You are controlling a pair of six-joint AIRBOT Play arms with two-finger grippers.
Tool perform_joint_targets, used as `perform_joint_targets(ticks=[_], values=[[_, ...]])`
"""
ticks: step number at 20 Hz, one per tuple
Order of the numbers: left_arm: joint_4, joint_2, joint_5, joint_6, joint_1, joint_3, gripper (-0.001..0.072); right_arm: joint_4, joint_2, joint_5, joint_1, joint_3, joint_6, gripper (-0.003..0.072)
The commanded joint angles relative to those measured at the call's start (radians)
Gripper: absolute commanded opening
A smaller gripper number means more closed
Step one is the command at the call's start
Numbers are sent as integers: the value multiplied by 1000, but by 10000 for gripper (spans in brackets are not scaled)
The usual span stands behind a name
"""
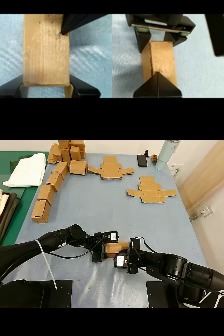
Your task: Fold the box.
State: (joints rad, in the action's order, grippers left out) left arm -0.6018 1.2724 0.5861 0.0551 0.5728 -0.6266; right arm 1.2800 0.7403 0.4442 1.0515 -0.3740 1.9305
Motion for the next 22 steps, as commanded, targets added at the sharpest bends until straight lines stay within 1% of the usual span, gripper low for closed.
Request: perform_joint_targets(ticks=[1,12,16,22], values=[[0,-1,0,0,0,0,468,16,15,0,2,0,0,6],[0,-1,0,0,0,0,467,29,15,2,1,3,0,6],[0,-1,0,0,0,0,467,29,33,0,1,2,0,6],[0,-1,0,0,0,0,468,14,-5,-1,2,1,0,6]])
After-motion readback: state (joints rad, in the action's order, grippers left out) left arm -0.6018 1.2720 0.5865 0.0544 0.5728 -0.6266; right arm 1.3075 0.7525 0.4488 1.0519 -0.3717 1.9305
